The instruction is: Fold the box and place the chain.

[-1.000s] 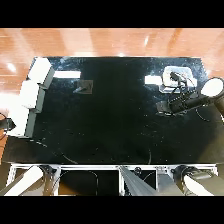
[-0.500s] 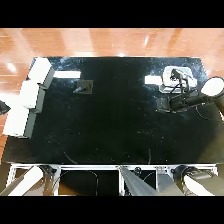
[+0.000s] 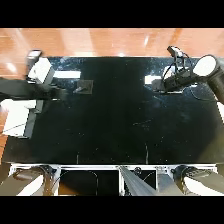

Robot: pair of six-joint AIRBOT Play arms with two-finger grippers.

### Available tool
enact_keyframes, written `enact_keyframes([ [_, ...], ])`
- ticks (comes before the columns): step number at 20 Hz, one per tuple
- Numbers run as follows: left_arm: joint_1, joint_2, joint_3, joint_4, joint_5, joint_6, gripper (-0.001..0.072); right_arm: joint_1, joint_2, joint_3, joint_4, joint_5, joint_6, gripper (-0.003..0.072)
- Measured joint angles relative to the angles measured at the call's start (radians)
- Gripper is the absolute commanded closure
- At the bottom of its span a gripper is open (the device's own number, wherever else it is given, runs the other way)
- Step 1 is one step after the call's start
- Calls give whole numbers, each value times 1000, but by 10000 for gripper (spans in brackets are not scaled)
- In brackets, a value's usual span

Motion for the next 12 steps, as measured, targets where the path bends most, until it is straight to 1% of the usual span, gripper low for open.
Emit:
enact_keyframes([
  [2, -127, -26, -17, 99, -65, -158, 682, 5, -18, -23, -45, -18, 19, 656],
  [5, -211, -72, -28, 178, -98, -306, 681, 6, -30, -53, -146, -15, 33, 657],
  [9, -238, -109, -33, 224, -108, -356, 682, 8, -35, -68, -209, 13, 40, 656],
  [12, -216, -144, -21, 222, -77, -306, 682, 9, -36, -71, -228, 24, 43, 656],
])
